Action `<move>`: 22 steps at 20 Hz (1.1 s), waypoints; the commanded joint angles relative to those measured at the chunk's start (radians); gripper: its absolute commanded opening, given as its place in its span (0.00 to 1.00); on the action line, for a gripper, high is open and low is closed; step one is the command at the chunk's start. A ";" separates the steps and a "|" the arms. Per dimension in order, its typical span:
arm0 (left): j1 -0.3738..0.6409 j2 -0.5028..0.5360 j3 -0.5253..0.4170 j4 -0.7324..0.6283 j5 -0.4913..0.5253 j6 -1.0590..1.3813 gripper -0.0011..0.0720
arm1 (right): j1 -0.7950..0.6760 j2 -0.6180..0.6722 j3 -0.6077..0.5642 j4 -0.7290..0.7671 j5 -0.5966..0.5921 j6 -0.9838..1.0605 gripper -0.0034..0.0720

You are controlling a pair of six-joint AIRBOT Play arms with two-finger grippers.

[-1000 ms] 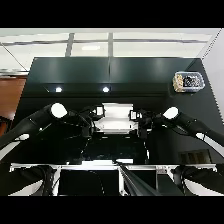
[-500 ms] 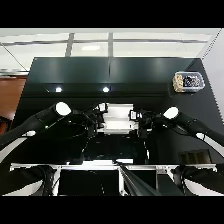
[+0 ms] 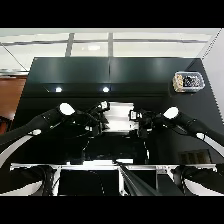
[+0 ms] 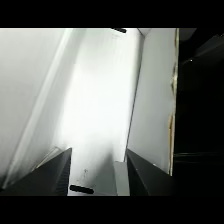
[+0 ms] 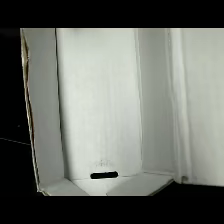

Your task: Fold the box and place the chain.

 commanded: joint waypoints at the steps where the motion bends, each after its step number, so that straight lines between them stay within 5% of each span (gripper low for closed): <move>1: -0.002 -0.002 0.002 0.015 0.010 0.003 0.54 | 0.001 0.000 0.000 0.000 0.000 0.003 0.22; 2: -0.003 -0.001 0.002 0.033 0.005 0.003 0.49 | 0.001 0.000 0.000 0.000 0.000 0.003 0.22; 4: -0.003 0.001 0.002 0.035 0.001 0.001 0.64 | 0.001 0.000 0.000 0.000 0.000 0.003 0.22; 5: -0.002 0.006 0.002 0.040 0.004 0.001 0.62 | 0.001 0.000 0.000 0.000 -0.001 0.003 0.22; 7: 0.006 0.036 0.004 0.077 -0.002 -0.005 0.05 | 0.001 0.000 0.000 0.000 -0.001 0.003 0.22; 11: 0.076 0.178 0.013 0.228 -0.099 -0.207 0.05 | 0.001 0.000 0.000 0.000 -0.002 0.003 0.22; 16: 0.292 0.383 0.009 0.513 -0.192 -0.759 0.05 | 0.001 0.000 0.000 0.000 -0.002 0.003 0.22; 19: 0.460 0.391 -0.020 0.577 -0.275 -1.056 0.05 | 0.001 0.000 0.000 0.000 -0.002 0.003 0.22; 22: 0.552 0.344 -0.089 0.504 -0.285 -1.396 0.05 | 0.001 0.000 0.000 0.000 -0.002 0.003 0.22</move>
